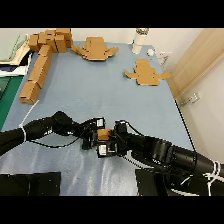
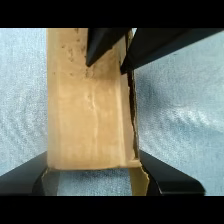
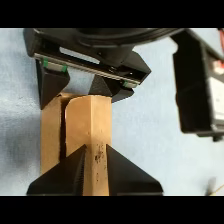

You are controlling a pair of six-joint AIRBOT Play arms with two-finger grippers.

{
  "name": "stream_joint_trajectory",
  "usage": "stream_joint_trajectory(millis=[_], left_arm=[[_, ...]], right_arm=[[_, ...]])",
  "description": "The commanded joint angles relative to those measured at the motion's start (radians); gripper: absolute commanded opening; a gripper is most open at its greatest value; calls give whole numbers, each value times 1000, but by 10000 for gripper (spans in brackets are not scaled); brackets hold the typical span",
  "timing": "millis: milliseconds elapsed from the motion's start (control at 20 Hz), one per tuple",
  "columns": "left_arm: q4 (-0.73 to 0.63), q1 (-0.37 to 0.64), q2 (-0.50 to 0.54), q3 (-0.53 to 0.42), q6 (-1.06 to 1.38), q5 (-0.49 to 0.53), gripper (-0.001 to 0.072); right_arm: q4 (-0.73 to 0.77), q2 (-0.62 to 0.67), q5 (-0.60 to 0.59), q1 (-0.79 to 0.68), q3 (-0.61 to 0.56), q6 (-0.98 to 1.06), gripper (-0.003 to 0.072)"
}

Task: Fold the box.

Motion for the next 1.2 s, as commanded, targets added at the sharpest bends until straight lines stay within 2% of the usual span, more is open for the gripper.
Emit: stream_joint_trajectory(millis=[0,50,300,400,450,500,800,850,1150], left_arm=[[0,-1,0,0,0,1,475],[0,-1,0,0,0,1,475],[0,-1,0,0,0,1,475],[0,-1,0,0,0,1,475],[0,-1,0,0,0,1,475],[0,-1,0,0,0,1,475],[0,-1,0,0,0,1,475],[0,-1,0,0,0,1,475],[0,-1,0,0,0,1,475]], right_arm=[[-17,-1,2,0,0,13,256],[-11,0,1,0,0,13,314],[8,-26,-3,0,0,12,311],[28,-34,-2,1,0,12,275],[37,-37,-3,1,0,12,213],[50,-37,-3,1,0,12,196],[141,-37,-14,1,0,8,191],[159,-37,-19,1,0,8,148],[208,-36,-21,1,1,9,165]])
